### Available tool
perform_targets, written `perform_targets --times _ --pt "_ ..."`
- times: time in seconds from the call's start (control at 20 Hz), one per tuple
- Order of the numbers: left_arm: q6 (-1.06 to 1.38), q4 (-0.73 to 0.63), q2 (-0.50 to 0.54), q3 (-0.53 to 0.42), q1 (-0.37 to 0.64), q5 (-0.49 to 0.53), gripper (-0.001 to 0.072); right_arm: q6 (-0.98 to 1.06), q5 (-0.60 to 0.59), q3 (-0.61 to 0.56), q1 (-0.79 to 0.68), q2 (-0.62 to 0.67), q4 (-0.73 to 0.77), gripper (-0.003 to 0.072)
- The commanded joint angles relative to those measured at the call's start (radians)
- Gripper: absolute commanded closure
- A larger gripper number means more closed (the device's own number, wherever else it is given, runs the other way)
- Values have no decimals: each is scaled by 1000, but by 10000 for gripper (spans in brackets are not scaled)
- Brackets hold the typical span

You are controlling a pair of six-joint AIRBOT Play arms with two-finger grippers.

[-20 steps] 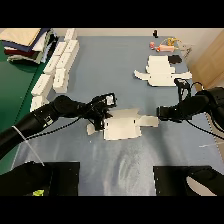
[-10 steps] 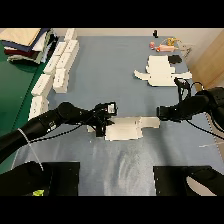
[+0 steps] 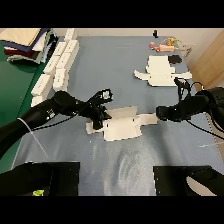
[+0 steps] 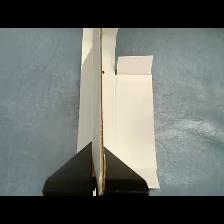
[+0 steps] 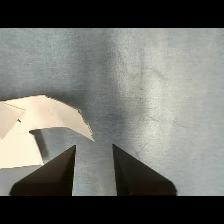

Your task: Fold the box.

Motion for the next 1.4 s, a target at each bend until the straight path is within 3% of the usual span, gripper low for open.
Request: perform_targets --times 0.0,0.25,0.6,0.8,0.95,1.1,1.35 --pt "-9 0 -53 38 16 -98 697 0 3 0 0 0 1 341" --pt "-14 3 -89 122 63 -155 697 0 22 0 0 -1 1 341" --pt "-59 5 -237 240 101 -289 697 0 30 0 0 -2 0 341" --pt "-74 23 -314 283 102 -304 697 0 33 0 0 -2 0 341" --pt "-92 48 -321 309 117 -310 697 0 34 0 0 -2 0 341" --pt "-153 46 -320 369 167 -415 697 0 34 0 0 -2 0 341" --pt "-177 31 -320 352 149 -449 699 0 35 0 0 -2 1 341"
